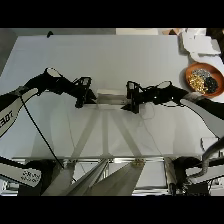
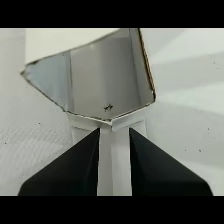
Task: Fold the box and place the chain.
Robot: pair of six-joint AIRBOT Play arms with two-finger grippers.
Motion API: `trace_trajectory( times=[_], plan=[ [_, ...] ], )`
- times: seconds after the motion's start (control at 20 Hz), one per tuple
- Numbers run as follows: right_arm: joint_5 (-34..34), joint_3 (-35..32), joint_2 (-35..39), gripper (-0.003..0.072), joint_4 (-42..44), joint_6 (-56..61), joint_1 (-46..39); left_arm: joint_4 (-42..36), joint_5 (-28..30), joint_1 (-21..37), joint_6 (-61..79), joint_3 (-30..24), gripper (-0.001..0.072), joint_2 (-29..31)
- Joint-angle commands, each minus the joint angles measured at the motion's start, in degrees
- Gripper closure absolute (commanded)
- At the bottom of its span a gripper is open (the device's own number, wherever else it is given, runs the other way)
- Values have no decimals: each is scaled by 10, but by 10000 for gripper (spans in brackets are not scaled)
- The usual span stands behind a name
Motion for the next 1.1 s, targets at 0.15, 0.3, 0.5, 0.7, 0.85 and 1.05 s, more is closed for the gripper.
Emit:
trace_trajectory(
  times=[0.15,0.3,0.5,0.7,0.85,1.05],
  plan=[
    [0,1,0,323,0,0,0,-21,3,0,4,0,546,-1],
    [0,1,0,323,0,0,0,-21,4,0,4,0,627,-1],
    [0,1,0,323,0,0,0,-21,-4,0,4,0,698,-1],
    [0,1,0,323,0,0,0,-56,-7,0,4,0,667,-10],
    [0,1,0,323,0,0,0,-62,-4,-3,4,0,510,-14],
    [0,1,0,323,0,0,0,-67,-2,-4,-1,0,476,-15]
  ],
)
